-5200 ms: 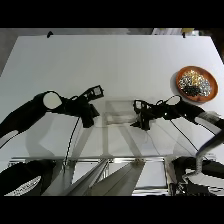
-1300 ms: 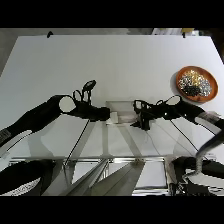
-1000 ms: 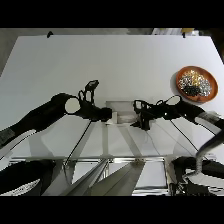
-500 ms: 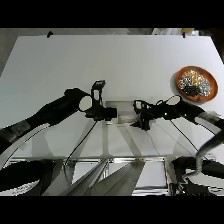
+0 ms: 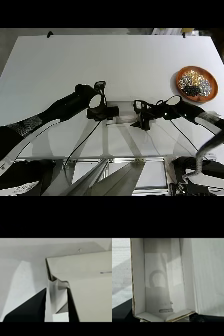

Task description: Fold the box and place the chain.

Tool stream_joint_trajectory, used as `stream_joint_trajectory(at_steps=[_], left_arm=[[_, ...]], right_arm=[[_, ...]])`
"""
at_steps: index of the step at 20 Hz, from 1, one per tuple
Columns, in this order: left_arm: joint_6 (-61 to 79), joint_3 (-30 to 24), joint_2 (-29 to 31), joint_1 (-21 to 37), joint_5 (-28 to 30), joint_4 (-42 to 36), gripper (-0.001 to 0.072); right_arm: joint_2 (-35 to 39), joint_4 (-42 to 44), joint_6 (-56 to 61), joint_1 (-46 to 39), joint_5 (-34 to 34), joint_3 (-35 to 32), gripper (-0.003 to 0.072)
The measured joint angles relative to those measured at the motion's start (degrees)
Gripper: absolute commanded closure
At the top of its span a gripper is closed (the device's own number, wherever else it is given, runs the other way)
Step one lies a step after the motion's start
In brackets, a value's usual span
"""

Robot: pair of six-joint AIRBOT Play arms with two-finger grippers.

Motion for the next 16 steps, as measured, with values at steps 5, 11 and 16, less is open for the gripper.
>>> stream_joint_trajectory(at_steps=[5,11,16], left_arm=[[-6.2,4.1,-4.1,-1.7,-5.4,3.3,0.0444],[-7.8,6.6,-8.3,-3.7,-7.4,5.0,0.05],[-5.5,7.7,-9.4,-4.0,-7.6,6.5,0.0521]], right_arm=[[0.0,0.0,0.0,0.0,0.0,0.0,0.0348],[0.0,0.0,0.0,0.0,0.0,0.0,0.0348],[0.0,0.0,0.0,0.0,0.0,0.0,0.0348]])
